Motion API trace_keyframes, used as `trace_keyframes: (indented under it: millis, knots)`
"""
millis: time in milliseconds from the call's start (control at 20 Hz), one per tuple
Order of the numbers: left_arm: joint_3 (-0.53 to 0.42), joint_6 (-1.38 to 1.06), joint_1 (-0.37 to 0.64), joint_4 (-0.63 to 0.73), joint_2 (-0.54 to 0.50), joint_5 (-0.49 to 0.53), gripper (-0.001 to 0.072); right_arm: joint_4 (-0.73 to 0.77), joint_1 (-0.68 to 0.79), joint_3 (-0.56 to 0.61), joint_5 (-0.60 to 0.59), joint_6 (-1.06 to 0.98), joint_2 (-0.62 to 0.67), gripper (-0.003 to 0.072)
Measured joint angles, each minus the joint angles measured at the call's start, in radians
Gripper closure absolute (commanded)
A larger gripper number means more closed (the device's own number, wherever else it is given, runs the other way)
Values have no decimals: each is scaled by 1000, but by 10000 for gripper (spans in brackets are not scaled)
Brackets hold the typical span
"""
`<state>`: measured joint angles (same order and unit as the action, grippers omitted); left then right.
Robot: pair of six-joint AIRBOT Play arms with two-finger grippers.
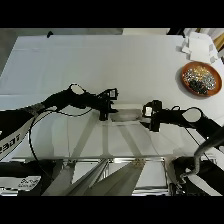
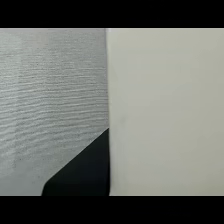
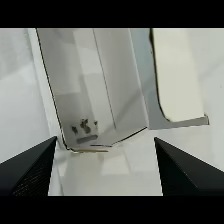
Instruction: Fold the box and place the chain.
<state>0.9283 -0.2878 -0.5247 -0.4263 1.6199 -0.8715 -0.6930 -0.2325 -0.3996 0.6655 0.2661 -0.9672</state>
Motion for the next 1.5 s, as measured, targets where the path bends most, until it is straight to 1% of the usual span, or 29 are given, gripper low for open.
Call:
trace_keyframes:
  millis: [250,300,500,600,950,1000,1050,1300,1350,1400,1450,1500]
  knots:
    - [0,0,0,0,0,0,701,88,20,-24,41,128,-92,14]
    - [0,0,0,0,0,0,701,103,21,-27,47,143,-108,24]
    - [0,0,0,0,0,-1,701,134,24,-34,70,175,-159,25]
    - [0,-1,0,0,0,-1,701,142,24,-34,80,183,-187,40]
    - [0,-1,0,-1,0,-2,701,187,25,-35,92,255,-232,45]
    - [0,-1,0,-1,0,-1,701,198,25,-35,91,264,-237,57]
    - [0,-1,0,-1,0,-1,701,206,25,-35,90,272,-242,97]
    - [0,-1,0,-1,0,-1,701,252,25,-35,89,302,-271,117]
    - [0,-1,0,-1,0,-1,701,260,25,-35,89,307,-278,169]
    - [0,-1,0,-1,0,-1,701,263,25,-36,90,311,-284,177]
    - [0,-1,0,-1,0,-1,701,268,25,-36,91,314,-291,210]
    - [0,-1,0,-1,0,-1,701,273,25,-37,93,315,-297,269]
